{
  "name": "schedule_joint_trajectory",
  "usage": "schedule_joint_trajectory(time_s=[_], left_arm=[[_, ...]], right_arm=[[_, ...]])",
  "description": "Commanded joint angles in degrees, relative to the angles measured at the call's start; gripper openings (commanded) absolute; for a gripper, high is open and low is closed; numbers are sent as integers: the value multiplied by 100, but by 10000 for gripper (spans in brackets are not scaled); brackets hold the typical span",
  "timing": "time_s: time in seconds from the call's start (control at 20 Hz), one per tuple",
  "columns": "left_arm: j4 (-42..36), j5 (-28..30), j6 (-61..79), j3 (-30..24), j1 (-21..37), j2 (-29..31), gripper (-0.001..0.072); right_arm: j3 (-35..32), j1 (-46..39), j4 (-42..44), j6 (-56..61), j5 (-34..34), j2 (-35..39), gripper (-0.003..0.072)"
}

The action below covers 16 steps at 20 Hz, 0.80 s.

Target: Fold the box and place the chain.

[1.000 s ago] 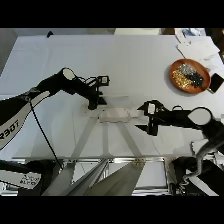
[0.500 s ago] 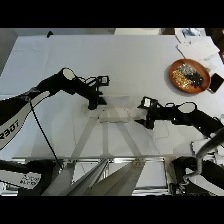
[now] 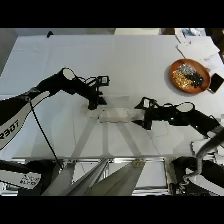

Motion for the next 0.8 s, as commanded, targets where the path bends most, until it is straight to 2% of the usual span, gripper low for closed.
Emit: schedule_joint_trajectory(time_s=[0.0,0.15,0.4,0.6,0.75], left_arm=[[0,0,0,-2,-4,-4,12],[2,0,0,-2,-4,-4,12],[2,0,0,-2,-4,-4,12],[2,0,0,-2,-2,-4,12],[2,0,0,-2,-4,-4,12]], right_arm=[[-87,332,-70,-26,-179,-15,693],[-146,339,-46,33,-278,-15,693],[-146,339,907,85,-538,-140,693],[-146,337,1235,330,-979,-140,693],[-146,339,1353,330,-922,-140,693]])
